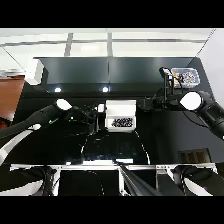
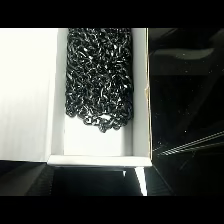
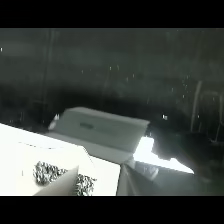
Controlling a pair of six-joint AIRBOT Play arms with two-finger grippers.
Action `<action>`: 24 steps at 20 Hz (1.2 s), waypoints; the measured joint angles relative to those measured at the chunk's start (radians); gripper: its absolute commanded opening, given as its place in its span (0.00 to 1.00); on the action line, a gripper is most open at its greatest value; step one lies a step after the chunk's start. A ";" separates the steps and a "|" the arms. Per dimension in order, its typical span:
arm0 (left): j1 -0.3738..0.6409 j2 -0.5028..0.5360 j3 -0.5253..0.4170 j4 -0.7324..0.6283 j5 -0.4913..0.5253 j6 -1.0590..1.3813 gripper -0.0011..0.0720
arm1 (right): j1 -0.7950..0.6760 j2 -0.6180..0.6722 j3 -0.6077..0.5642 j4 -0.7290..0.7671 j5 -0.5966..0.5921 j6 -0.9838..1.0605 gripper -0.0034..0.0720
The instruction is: Fold the box and place the chain.
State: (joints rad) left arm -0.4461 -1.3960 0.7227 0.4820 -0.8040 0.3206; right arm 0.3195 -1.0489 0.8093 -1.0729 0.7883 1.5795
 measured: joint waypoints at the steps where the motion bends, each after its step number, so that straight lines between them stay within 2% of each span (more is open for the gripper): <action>1: -0.001 0.000 0.000 -0.001 0.002 -0.003 0.53 | 0.000 -0.003 0.000 0.003 -0.034 0.000 0.96; 5: -0.005 0.000 0.000 0.000 0.010 -0.008 0.53 | -0.014 -0.038 0.023 0.037 -0.204 0.008 0.96; 9: -0.011 0.000 0.000 0.007 0.015 -0.011 0.53 | -0.009 -0.129 0.051 0.055 -0.209 -0.030 0.95; 12: -0.013 0.000 0.001 0.010 0.017 -0.013 0.53 | 0.011 -0.164 0.068 0.085 -0.144 -0.167 0.95; 18: -0.013 0.000 0.001 0.012 0.018 -0.013 0.53 | 0.027 -0.182 0.145 0.105 0.141 -0.761 0.95; 21: -0.013 0.000 0.001 0.013 0.018 -0.012 0.53 | 0.040 -0.185 0.157 0.123 0.206 -1.015 0.95; 24: -0.013 0.000 0.001 0.014 0.018 -0.012 0.53 | 0.047 -0.192 0.161 0.174 0.227 -1.177 0.95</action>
